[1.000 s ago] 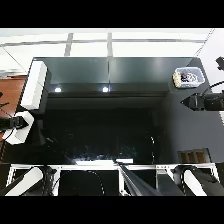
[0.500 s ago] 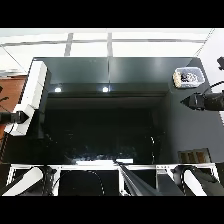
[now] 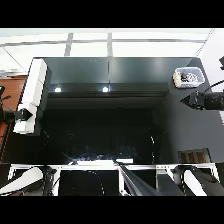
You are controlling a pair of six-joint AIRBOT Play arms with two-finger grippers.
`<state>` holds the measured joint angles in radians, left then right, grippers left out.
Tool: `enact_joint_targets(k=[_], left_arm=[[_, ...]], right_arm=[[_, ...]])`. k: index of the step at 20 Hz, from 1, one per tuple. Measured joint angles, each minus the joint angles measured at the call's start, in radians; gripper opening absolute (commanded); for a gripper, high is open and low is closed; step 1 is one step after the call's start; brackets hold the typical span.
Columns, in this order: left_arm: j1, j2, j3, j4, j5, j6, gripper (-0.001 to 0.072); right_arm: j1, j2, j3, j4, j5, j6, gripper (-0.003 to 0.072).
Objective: Fold the box and place the chain.
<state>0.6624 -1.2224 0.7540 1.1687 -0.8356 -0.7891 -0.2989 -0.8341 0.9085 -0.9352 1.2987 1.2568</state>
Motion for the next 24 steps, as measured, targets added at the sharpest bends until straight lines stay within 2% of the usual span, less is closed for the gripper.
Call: enact_joint_targets(k=[3,8,9,10,11,12,16,18,21,24], left_arm=[[-0.018,0.005,0.075,-0.03,-0.07,-0.016,0.0714],[-0.114,0.036,0.296,-0.066,-0.265,-0.106,0.0708],[-0.135,0.045,0.341,-0.07,-0.296,-0.141,0.066],[-0.151,0.056,0.378,-0.07,-0.327,-0.18,0.0454],[-0.165,0.068,0.411,-0.072,-0.346,-0.227,0.0111],[-0.173,0.082,0.436,-0.075,-0.364,-0.274,0.0028],[-0.2,0.187,0.459,-0.097,-0.4,-0.395,0.0025],[-0.254,0.279,0.407,-0.112,-0.338,-0.463,0.0025],[-0.447,0.397,0.314,-0.101,-0.186,-0.475,0.0025],[-0.695,0.463,0.22,0.101,-0.072,-0.531,0.0027]], right_arm=[[0.0,0.0,0.002,0.021,-0.001,-0.013,0.0017],[0.037,0.0,0.037,0.092,-0.032,-0.061,0.0017],[0.049,0.0,0.048,0.095,-0.036,-0.066,0.0017],[0.061,0.0,0.062,0.1,-0.04,-0.071,0.0017],[0.07,0.0,0.075,0.102,-0.04,-0.074,0.0017],[0.077,0.0,0.09,0.103,-0.038,-0.077,0.0017],[0.093,0.017,0.152,0.102,-0.012,-0.1,0.0014],[0.119,0.048,0.164,0.111,-0.072,-0.128,0.0014],[0.198,0.089,0.155,0.079,-0.252,-0.169,0.0014],[0.27,0.104,0.058,-0.026,-0.425,-0.183,0.0017]])
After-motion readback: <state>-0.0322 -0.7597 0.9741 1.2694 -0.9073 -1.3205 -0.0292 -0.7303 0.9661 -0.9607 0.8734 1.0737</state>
